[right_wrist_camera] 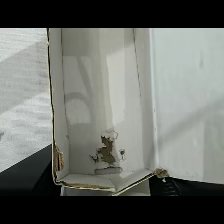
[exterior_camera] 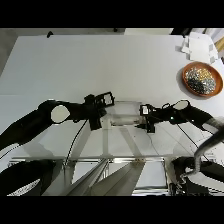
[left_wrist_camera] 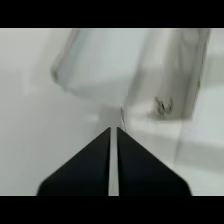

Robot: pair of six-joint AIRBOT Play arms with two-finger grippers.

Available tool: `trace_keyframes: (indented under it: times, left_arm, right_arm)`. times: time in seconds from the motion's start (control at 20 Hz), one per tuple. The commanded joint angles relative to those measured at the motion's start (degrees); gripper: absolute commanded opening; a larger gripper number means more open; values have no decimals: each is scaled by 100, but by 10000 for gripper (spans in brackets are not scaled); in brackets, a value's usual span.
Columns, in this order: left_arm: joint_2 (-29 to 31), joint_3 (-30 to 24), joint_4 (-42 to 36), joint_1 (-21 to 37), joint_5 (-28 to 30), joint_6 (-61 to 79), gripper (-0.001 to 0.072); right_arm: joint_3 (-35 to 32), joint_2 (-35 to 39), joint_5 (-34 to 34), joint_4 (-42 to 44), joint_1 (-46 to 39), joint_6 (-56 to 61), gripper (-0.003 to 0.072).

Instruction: Fold the box and place the chain.

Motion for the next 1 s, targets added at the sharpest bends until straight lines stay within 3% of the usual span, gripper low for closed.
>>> trace_keyframes:
  times: [0.0, 0.3, 0.5, 0.65, 0.95]
  left_arm:
    - [-153, 4, 870, 63, -955, 391, 116]
    - [-776, 4, 787, 48, -337, 1086, 349]
    - [-1036, 4, 385, 42, 114, 1491, 349]
    - [-1161, 4, 164, 7, 138, 2218, 349]
    - [-1357, 4, -166, -4, 157, 2264, 340]
  right_arm:
    - [2, 4, 9, 4, 4, 4, 440]
    - [2, 4, 9, 4, 4, 4, 440]
    - [4, 2, 11, 4, 4, 4, 440]
    - [4, 2, 9, 4, 4, 4, 440]
    - [2, 4, 9, 4, 4, 4, 440]
